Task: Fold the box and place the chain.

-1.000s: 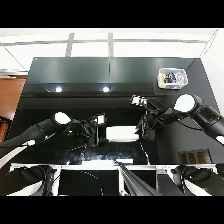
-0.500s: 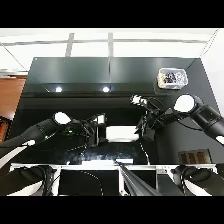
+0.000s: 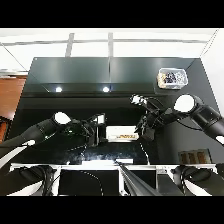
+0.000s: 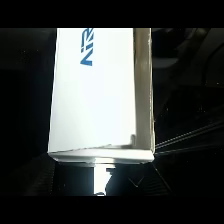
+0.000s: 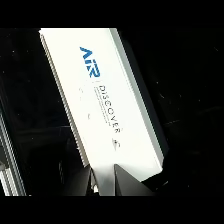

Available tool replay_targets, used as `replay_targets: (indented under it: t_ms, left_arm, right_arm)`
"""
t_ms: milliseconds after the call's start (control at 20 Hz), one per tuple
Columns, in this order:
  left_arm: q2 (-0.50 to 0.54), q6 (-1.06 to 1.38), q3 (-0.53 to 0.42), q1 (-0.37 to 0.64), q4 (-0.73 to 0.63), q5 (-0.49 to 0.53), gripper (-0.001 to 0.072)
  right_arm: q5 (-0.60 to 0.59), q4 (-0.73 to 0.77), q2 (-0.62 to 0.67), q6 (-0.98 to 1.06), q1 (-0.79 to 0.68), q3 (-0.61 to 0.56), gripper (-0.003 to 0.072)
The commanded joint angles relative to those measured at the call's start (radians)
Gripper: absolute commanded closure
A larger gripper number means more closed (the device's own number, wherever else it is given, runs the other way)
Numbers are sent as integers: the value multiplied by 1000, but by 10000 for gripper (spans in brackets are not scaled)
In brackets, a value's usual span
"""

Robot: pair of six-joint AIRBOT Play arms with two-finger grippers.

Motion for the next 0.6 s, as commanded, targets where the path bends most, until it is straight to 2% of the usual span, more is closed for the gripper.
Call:
replay_targets:
  t_ms: [0,300,550]
  left_arm:
    - [0,0,0,-1,0,-1,415]
    - [0,0,0,-1,0,-1,415]
    - [0,0,0,-1,0,-1,415]
  right_arm:
    - [13,-1,-1,1,1,-1,557]
    - [28,-5,-2,1,1,-2,557]
    - [29,-4,-2,1,1,-52,557]
